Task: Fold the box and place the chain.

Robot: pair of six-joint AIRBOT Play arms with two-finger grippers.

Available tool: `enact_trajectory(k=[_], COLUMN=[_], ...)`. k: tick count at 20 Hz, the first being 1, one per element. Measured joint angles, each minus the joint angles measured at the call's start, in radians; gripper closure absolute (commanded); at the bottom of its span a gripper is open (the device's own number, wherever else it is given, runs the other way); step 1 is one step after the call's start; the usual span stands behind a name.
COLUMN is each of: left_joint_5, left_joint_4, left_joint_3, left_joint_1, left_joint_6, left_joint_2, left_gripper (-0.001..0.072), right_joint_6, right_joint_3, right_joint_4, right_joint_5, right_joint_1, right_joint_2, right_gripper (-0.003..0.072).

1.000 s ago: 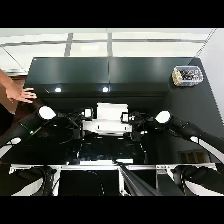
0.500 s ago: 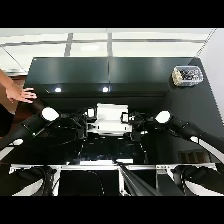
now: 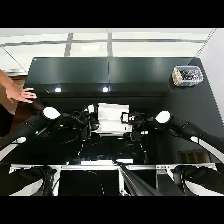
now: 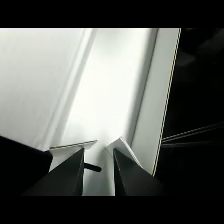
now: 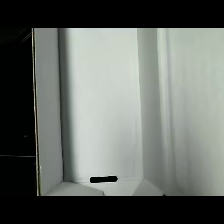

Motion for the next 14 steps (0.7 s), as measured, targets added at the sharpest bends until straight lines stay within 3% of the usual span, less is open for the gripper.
enact_trajectory(k=[2, 4, 5, 7, 8, 9, 10, 11, 12, 13, 14], left_joint_5=[-0.002, -0.006, -0.006, -0.007, -0.011, -0.009, -0.008, -0.008, -0.017, -0.021, -0.027], left_joint_4=[-0.015, -0.025, -0.027, -0.029, -0.031, -0.031, -0.029, -0.029, -0.031, -0.031, -0.026], left_joint_3=[0.000, 0.000, 0.000, 0.000, 0.000, 0.000, 0.000, 0.000, 0.000, 0.000, 0.002], left_joint_1=[0.000, -0.001, -0.001, -0.001, -0.001, -0.001, -0.001, -0.001, -0.001, -0.001, 0.000], left_joint_6=[0.000, 0.000, 0.000, 0.000, 0.002, 0.000, -0.003, -0.002, -0.002, -0.003, -0.003], left_joint_2=[-0.014, -0.021, -0.023, -0.026, -0.027, -0.027, -0.028, -0.028, -0.028, -0.028, -0.029], left_gripper=[0.0652, 0.0654, 0.0630, 0.0351, 0.0388, 0.0580, 0.0594, 0.0446, 0.0515, 0.0678, 0.0684], right_joint_6=[0.000, 0.000, 0.000, 0.000, 0.000, 0.000, 0.000, 0.000, -0.002, -0.001, -0.002], right_joint_3=[0.000, 0.000, 0.000, 0.000, 0.000, 0.000, 0.000, 0.000, 0.000, 0.000, 0.000], right_joint_4=[0.000, 0.001, 0.002, 0.002, 0.002, 0.002, 0.001, 0.001, 0.001, 0.001, 0.000], right_joint_5=[0.000, -0.001, -0.001, -0.002, -0.002, -0.002, -0.002, -0.002, -0.002, -0.002, -0.002], right_joint_1=[0.000, 0.000, 0.000, 0.000, 0.000, 0.000, 0.000, 0.000, 0.000, 0.000, 0.000], right_joint_2=[0.000, 0.000, 0.000, 0.000, 0.000, 0.000, 0.000, 0.000, 0.000, 0.000, 0.000], right_gripper=[0.0256, 0.0256, 0.0256, 0.0256, 0.0256, 0.0256, 0.0256, 0.0256, 0.0256, 0.0256, 0.0256])
